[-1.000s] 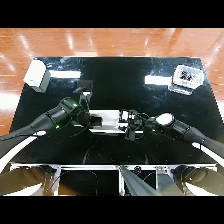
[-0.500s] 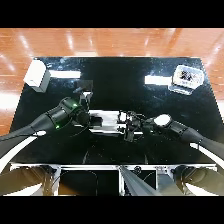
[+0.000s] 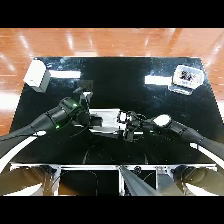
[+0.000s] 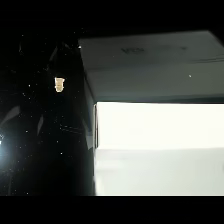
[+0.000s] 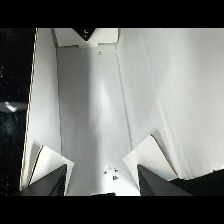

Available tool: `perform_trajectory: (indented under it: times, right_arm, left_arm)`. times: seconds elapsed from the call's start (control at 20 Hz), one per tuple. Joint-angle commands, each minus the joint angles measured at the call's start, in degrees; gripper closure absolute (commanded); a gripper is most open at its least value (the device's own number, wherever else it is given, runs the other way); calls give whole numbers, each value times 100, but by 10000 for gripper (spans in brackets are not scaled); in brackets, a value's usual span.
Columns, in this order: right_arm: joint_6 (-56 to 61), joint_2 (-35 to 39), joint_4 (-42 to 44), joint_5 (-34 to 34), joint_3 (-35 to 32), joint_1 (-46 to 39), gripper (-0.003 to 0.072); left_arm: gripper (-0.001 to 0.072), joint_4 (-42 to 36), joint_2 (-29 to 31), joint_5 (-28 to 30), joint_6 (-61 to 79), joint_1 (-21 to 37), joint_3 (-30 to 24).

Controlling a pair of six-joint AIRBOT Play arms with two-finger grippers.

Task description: Fold the box and place the chain.

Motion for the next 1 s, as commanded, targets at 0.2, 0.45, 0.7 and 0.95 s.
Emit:
perform_trajectory:
  times: [0.2,0.45,0.7,0.95]
  right_arm:
    - [0,-2,-11,-2,0,2,347]
    - [2,-4,-9,-4,0,2,349]
    - [2,-4,-9,-4,0,2,144]
    - [4,-2,-9,-4,0,2,496]
  left_arm:
    - [690,0,-2,15,0,-4,-2]
    - [690,0,-2,15,0,-4,-2]
    - [690,0,-2,15,0,-4,-2]
    - [690,2,-2,15,0,-4,-2]
